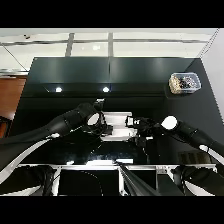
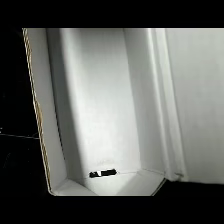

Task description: Fold the box and place the chain.

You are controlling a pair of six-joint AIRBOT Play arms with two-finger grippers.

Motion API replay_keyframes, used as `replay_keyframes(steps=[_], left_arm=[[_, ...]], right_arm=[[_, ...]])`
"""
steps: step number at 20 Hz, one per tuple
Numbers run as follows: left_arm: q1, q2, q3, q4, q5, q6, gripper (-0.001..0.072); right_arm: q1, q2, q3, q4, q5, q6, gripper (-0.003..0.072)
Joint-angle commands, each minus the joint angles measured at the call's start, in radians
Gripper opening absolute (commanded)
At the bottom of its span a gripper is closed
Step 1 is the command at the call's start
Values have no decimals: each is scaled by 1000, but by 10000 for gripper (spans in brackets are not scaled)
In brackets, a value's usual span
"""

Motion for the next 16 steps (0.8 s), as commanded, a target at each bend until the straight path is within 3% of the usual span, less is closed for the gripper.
replay_keyframes(steps=[1, 7, 8, 14, 16], left_arm=[[-2, -15, 27, 5, -27, -17, 331], [-4, -32, 42, -3, -17, -47, 316], [-7, -38, 42, -5, -16, -47, 212], [-30, -69, 50, -5, -19, -48, 152], [-31, -71, 58, -3, -18, -48, 25]], right_arm=[[0, 0, 0, 0, 1, 0, 307], [0, 0, 0, 0, 1, 0, 307], [0, 0, 0, 0, 1, 0, 307], [0, 0, 0, 0, 1, 0, 307], [0, 0, 0, 0, 1, 0, 307]])
